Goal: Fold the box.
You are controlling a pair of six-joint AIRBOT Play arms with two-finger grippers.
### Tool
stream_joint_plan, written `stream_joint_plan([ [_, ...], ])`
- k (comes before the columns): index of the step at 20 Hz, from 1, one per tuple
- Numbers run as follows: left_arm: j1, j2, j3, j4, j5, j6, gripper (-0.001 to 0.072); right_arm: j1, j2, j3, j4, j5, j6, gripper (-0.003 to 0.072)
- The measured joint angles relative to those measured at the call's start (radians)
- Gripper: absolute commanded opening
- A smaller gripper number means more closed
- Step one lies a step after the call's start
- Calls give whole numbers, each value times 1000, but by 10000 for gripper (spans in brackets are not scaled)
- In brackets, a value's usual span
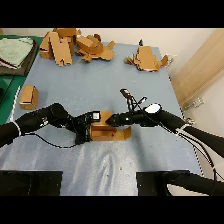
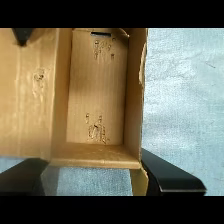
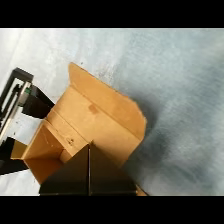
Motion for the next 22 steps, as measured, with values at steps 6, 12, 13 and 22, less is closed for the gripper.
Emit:
stream_joint_plan([
  [6, 0, 0, 0, 3, 0, 0, 355, 0, -7, -43, -7, -35, -12, 1],
  [12, 0, 0, 0, 2, -11, 0, 355, 0, 8, -52, -16, -45, -39, 2],
  [13, 0, 0, 0, 1, -15, 0, 355, 0, 17, -53, -17, -44, -44, 2],
  [22, 0, 0, 0, 11, -14, 32, 355, 2, 81, -53, -36, -39, -58, 2],
])
